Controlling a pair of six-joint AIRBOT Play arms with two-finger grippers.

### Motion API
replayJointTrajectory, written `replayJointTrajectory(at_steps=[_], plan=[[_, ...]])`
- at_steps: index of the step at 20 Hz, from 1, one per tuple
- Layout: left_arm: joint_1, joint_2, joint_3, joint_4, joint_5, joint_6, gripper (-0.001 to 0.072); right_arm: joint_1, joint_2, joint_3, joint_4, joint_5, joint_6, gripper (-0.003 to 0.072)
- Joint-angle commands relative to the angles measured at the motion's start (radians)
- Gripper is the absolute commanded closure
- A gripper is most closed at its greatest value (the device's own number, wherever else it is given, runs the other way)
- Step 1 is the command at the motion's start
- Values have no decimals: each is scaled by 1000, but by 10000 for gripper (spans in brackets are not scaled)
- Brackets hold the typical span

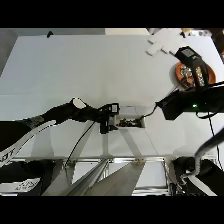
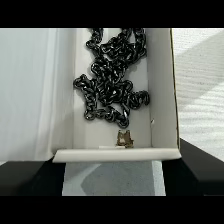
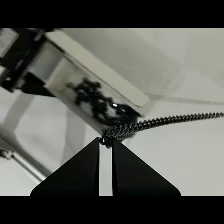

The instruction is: Fold the box and place the chain.

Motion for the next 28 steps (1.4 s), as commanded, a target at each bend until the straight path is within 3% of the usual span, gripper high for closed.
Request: replayJointTrajectory(at_steps=[1, 10, 18, 28], plan=[[0, 1, 0, 0, 0, 0, 611, 126, 6, 1, -57, -72, 67, 671], [0, 1, 0, 0, 0, 0, 611, 149, -104, 1, -49, -71, 74, 671], [0, 1, 0, 0, 0, 0, 611, 175, -238, 1, -51, -143, 34, 670], [0, 1, 0, 0, 0, 0, 611, 177, -251, 1, -17, -182, -7, 670]])
